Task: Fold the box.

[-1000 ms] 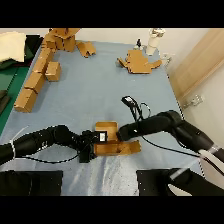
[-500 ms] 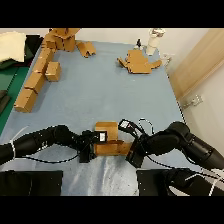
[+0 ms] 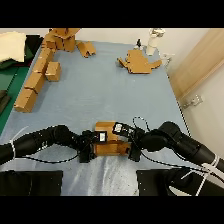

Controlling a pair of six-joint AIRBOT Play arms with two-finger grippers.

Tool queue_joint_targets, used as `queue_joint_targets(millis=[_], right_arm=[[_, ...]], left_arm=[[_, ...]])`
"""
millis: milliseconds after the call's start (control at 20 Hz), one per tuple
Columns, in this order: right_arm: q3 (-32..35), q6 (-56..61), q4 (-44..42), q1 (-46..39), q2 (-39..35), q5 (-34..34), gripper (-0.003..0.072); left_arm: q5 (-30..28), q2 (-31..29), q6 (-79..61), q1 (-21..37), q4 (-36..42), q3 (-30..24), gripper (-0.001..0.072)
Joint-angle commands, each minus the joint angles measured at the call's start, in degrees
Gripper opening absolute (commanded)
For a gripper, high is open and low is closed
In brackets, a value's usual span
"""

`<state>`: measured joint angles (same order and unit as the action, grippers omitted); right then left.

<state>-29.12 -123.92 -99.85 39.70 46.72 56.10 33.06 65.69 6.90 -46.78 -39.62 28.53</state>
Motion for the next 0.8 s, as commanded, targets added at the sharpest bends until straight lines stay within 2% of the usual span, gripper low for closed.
queue_joint_targets(millis=[0,200,300,350,450,500,550,750], right_arm=[[0.0,-5.2,-1.2,0.1,2.2,-3.8,0.053],[0.0,-10.5,-5.1,0.1,2.9,-6.4,0.0524],[0.0,-11.6,-6.6,0.1,2.9,-6.7,0.049],[0.0,-11.8,-7.8,0.1,2.9,-6.4,0.0398],[0.0,-12.7,-10.6,0.1,2.8,-5.5,0.0316],[0.0,-13.4,-12.0,0.1,2.8,-5.1,0.0214],[0.0,-14.0,-12.8,0.1,2.9,-4.9,0.0149],[0.1,-15.3,-13.2,0.1,3.1,-5.0,0.0141]], left_arm=[[0.0,0.0,0.0,0.0,0.0,0.0,0.046],[0.0,0.0,0.0,0.0,0.0,0.0,0.046],[0.0,0.0,0.0,0.0,0.0,0.0,0.046],[0.0,0.0,0.0,0.0,0.0,0.0,0.046],[0.0,0.0,0.0,0.0,0.0,0.0,0.046],[0.0,0.0,0.0,0.0,0.0,0.0,0.046],[0.0,0.0,0.0,0.0,0.0,0.0,0.046],[0.0,0.0,0.0,0.0,0.0,0.0,0.046]])
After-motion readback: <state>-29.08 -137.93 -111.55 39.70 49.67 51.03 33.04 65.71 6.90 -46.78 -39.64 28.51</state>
